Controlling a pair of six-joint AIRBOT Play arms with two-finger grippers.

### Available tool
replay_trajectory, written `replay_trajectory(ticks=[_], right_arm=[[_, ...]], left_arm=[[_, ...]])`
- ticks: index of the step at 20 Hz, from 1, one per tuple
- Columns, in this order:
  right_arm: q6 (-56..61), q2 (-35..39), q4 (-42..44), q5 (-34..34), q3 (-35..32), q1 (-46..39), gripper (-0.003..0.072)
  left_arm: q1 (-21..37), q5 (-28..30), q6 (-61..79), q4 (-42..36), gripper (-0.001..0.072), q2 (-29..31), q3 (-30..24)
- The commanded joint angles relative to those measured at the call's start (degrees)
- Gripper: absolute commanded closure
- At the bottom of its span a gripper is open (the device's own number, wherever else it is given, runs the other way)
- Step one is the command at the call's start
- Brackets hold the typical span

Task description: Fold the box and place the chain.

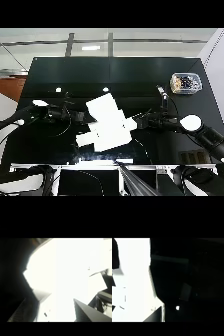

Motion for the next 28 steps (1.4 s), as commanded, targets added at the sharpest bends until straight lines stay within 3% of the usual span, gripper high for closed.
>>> replay_trajectory(ticks=[1,11,12,16,21,23,27,28], right_arm=[[0.07,0.02,0.37,-0.24,-0.04,0.22,0.0643],[0.85,0.02,0.31,-0.26,-0.02,0.22,0.0643],[0.87,0.02,0.26,-0.24,-0.02,0.22,0.0643],[0.87,0.02,0.15,-0.22,-0.02,0.22,0.0643],[0.85,0.02,0.13,-0.17,-0.02,0.22,0.0643],[0.85,0.02,0.13,-0.17,-0.02,0.22,0.0643],[0.85,0.02,0.13,0.0,-0.02,0.22,0.0643],[0.85,0.02,0.13,0.0,-0.02,0.22,0.0643]], left_arm=[[-0.22,-7.56,14.75,-4.04,0.0018,-3.96,0.44],[-3.06,-8.5,26.03,-2.78,0.0041,-4.02,0.44],[-3.39,-8.57,26.21,-2.73,0.0095,-4.02,0.44],[-3.28,-8.59,26.38,-2.78,0.0103,-4.02,0.52],[-3.37,-13.73,21.4,-2.71,0.0105,-7.45,4.35],[-3.37,-16.79,19.23,-2.58,0.0243,-10.78,7.06],[-3.78,-14.53,17.97,0.15,0.025,-12.48,9.38],[-4.24,-13.62,17.77,0.46,0.0299,-12.48,9.49]])
